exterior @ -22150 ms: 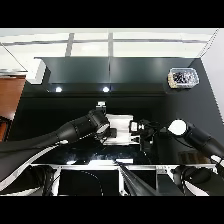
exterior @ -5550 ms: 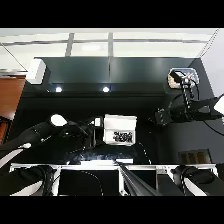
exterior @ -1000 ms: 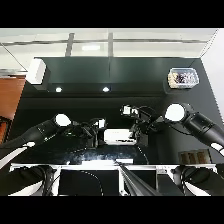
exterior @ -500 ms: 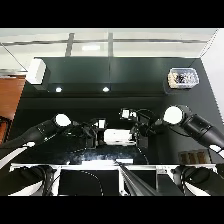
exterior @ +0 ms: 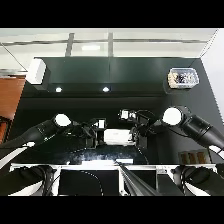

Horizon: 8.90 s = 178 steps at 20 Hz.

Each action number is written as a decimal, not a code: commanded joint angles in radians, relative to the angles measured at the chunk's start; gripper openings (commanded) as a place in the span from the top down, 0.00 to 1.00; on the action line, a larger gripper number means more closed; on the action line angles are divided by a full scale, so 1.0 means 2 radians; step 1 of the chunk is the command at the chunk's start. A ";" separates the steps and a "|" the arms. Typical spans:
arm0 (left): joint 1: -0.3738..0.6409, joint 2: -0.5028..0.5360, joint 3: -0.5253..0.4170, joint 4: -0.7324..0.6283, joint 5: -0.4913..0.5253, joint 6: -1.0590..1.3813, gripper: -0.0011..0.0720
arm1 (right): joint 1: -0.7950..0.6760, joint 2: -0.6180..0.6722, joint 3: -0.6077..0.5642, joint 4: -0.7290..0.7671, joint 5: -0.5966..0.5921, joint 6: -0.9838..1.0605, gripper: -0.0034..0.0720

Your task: Fold the box and place the chain.

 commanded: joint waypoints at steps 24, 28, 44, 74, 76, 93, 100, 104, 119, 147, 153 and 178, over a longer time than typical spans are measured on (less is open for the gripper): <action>0.000 0.000 0.000 0.000 0.001 0.000 0.48 | -0.033 0.002 0.034 0.006 0.045 0.077 0.45; 0.000 0.000 0.000 0.000 0.001 0.000 0.48 | -0.039 0.002 0.054 0.006 0.074 0.081 0.45; 0.000 0.000 0.000 0.000 0.001 0.000 0.48 | -0.066 -0.025 -0.081 0.278 -0.016 0.266 0.94; 0.000 0.000 0.000 0.000 0.001 0.000 0.48 | -0.065 -0.047 -0.081 0.214 -0.043 0.293 0.94; 0.000 0.000 0.000 0.000 0.001 0.000 0.48 | -0.060 -0.047 -0.081 0.210 -0.045 0.297 0.94; 0.001 0.050 0.010 0.095 0.000 -0.094 0.01 | -0.293 0.115 0.036 0.130 0.220 0.310 0.94; 0.000 0.147 0.038 0.175 -0.084 -0.243 0.01 | -0.373 0.145 0.036 0.106 0.183 0.309 0.94; -0.047 0.089 0.074 0.124 -0.011 -0.245 0.01 | -0.373 0.144 0.036 0.104 0.152 0.309 0.94; -0.090 -0.061 0.181 0.103 -0.073 -0.257 0.02 | -0.373 0.144 0.036 0.104 0.168 0.309 0.94; -0.002 -0.015 0.176 0.310 -0.104 -0.486 0.60 | -0.373 0.144 0.036 0.101 0.167 0.309 0.94; 0.256 0.037 0.176 0.316 -0.182 -0.511 0.60 | -0.373 0.144 0.036 0.095 0.158 0.309 0.94; 0.516 -0.211 0.374 0.353 -0.011 -0.558 0.05 | -0.338 0.144 0.036 0.093 0.111 0.304 0.94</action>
